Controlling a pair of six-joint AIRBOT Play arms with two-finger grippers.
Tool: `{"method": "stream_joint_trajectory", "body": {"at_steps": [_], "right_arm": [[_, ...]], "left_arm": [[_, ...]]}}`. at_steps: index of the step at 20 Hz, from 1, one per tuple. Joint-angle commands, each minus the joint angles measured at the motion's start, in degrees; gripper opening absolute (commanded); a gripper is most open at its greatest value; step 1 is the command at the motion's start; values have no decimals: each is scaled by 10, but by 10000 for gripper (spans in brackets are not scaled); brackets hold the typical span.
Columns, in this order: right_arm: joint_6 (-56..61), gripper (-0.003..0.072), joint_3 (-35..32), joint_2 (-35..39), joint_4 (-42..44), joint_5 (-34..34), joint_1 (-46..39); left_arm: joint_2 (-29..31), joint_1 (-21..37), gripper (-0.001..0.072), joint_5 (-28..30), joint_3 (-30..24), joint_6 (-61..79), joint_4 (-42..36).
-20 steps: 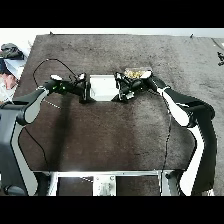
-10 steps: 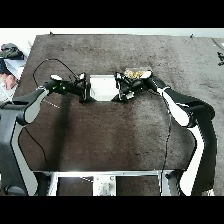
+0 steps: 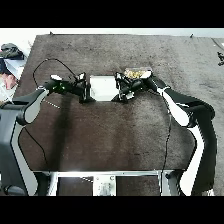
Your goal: Fold the box and place the chain.
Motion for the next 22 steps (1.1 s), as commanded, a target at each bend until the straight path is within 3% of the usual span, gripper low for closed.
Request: {"method": "stream_joint_trajectory", "body": {"at_steps": [1,22], "right_arm": [[0,322,0,0,0,0,0],[0,322,0,0,0,0,0]], "left_arm": [[0,0,347,0,0,0,-1],[0,1,347,6,0,0,-1]]}}
